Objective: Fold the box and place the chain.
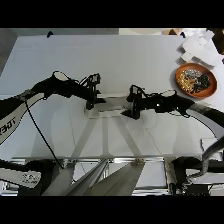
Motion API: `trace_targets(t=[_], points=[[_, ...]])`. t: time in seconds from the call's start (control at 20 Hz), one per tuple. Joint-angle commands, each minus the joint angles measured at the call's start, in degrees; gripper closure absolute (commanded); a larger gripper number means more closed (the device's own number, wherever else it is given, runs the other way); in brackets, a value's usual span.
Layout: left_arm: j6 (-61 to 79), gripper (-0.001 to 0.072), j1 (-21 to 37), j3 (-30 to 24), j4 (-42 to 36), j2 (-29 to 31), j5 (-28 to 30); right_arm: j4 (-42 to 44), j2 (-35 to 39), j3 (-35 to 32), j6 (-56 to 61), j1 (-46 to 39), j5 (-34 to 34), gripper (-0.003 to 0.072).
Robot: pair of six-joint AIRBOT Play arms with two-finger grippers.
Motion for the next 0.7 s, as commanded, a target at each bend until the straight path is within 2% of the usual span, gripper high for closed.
trace_targets(t=[0.0, 0.65], points=[[-0.02, 0.0696, -0.04, 0.00, 0.00, 0.02, 0.17, -0.35, -0.37, 0.15, -0.22, 0.46, 0.04, -0.0010], [-0.02, 0.0696, -0.04, 0.00, 0.00, 0.02, 0.17, -2.16, -0.37, 0.13, -0.20, 2.25, -0.70, -0.0010]])
